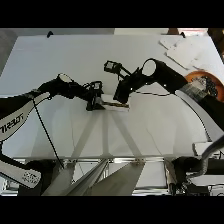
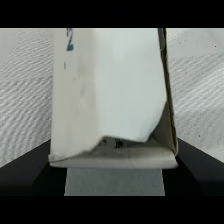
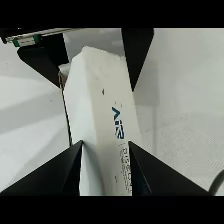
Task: Fold the box and place the chain.
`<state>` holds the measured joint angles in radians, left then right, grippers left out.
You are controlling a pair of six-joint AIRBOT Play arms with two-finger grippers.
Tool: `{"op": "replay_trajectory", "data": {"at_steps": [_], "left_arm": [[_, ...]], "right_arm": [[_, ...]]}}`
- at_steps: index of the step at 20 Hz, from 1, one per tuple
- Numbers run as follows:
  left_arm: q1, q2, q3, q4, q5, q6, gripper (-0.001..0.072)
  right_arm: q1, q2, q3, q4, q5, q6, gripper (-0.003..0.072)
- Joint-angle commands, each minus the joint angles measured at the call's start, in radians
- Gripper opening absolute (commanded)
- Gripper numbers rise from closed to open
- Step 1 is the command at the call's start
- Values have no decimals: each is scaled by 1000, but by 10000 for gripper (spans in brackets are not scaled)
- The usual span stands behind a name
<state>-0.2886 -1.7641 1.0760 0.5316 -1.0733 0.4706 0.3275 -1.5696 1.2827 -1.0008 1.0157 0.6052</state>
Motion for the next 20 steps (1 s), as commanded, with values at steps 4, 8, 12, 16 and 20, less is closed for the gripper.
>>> {"op": "replay_trajectory", "data": {"at_steps": [4,8,12,16,20], "left_arm": [[0,0,0,0,0,0,376],[0,0,0,0,0,0,376],[0,0,0,0,0,0,376],[0,0,0,0,0,0,376],[0,0,0,0,0,0,376]], "right_arm": [[37,3,-24,-50,-8,27,250],[41,3,-32,-58,-32,28,248],[41,3,-58,-116,-89,98,248],[41,3,-58,-120,-35,105,351],[41,14,-58,-121,18,105,423]]}}
